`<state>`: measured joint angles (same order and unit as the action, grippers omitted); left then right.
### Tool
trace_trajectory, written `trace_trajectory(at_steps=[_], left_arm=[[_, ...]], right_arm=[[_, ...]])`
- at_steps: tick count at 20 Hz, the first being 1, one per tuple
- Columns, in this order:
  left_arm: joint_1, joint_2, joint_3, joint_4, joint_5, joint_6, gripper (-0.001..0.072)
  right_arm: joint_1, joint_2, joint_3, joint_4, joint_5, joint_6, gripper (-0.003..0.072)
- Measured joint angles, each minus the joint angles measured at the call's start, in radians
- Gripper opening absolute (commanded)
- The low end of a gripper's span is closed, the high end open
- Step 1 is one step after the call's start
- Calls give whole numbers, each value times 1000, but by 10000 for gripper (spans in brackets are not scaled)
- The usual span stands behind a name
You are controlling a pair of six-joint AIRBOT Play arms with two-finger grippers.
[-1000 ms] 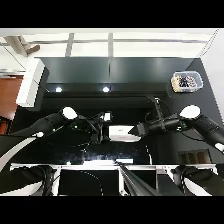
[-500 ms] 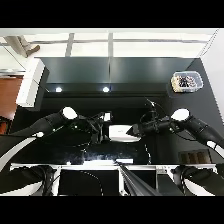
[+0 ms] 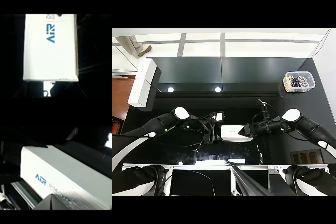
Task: Fold the box and place the chain.
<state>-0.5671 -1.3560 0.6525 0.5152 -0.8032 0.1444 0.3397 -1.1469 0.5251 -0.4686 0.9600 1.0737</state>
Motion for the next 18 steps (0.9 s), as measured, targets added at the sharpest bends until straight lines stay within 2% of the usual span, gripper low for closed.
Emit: trace_trajectory(at_steps=[3,5,6,7,10,14,18], left_arm=[[0,0,0,0,0,-1,423],[1,7,0,5,0,-1,432],[1,15,-1,13,1,-1,601],[1,26,0,21,3,-2,710],[1,69,0,75,-2,-42,712],[1,140,1,214,-52,-171,712],[-15,198,39,280,-113,-304,708]], right_arm=[[-26,15,39,-29,58,-19,11],[-68,47,86,-14,151,-27,11],[-103,72,113,-14,206,-30,11],[-146,100,140,-15,243,-31,12],[-304,186,196,-13,339,-34,12],[-521,265,225,-20,410,-34,12],[-614,290,233,-28,424,-35,12]])
